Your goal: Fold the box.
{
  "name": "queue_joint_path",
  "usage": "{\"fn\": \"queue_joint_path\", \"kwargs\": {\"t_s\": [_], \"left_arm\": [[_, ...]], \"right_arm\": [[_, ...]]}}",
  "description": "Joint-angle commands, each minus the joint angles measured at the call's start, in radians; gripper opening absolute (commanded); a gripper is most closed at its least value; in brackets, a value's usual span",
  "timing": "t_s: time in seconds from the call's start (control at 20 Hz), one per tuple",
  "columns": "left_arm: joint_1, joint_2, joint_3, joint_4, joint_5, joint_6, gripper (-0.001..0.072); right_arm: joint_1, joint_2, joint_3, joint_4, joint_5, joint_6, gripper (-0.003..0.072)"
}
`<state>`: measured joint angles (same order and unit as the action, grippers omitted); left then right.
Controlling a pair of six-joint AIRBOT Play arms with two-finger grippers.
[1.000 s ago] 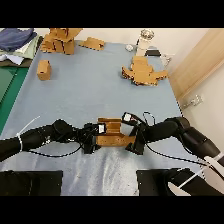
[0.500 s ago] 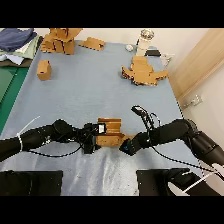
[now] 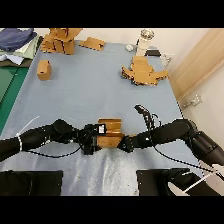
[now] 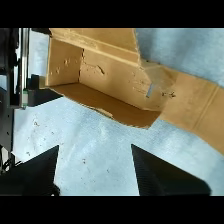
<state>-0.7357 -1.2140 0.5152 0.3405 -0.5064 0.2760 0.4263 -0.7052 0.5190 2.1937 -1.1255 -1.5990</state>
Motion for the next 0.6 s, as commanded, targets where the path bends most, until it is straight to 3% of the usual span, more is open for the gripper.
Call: {"fn": "queue_joint_path", "kwargs": {"t_s": [0.0,0.55], "left_arm": [[0.002,0.014,0.001,0.004,-0.066,0.001,0.0601],[0.004,0.025,-0.028,0.052,-0.096,-0.003,0.0601]], "right_arm": [[0.0,0.001,0.001,0.006,0.002,0.013,0.0712],[0.0,0.001,0.001,0.006,0.003,0.012,0.0712]]}}
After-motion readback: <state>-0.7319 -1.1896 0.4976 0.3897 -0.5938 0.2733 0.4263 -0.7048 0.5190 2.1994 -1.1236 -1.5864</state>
